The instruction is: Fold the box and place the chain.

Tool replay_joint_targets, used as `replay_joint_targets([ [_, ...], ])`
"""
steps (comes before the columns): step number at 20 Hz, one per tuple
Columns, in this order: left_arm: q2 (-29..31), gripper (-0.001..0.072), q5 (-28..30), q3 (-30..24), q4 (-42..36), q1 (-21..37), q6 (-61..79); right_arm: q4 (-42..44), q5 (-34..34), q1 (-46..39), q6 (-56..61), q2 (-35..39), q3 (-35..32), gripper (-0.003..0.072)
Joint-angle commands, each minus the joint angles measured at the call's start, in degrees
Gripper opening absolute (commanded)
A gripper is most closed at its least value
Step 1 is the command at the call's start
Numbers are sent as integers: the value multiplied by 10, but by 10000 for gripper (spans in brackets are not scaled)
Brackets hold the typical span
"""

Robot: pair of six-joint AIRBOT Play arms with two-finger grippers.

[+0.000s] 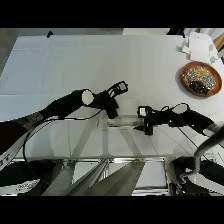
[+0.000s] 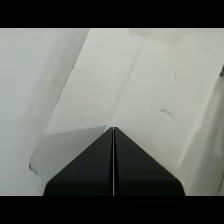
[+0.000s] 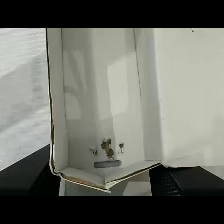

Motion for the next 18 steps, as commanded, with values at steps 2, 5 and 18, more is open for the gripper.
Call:
replay_joint_targets([
  [2, 67, 5, -24, 0, 68, 11, -9, 1, -2, 0, 2, 0, 0, 296],
  [5, 113, 5, -85, 0, 159, 26, -8, 1, -2, 0, 2, 0, 0, 296],
  [18, 81, 9, -203, -92, 166, 38, 138, 1, -2, 0, 2, 0, 0, 296],
])
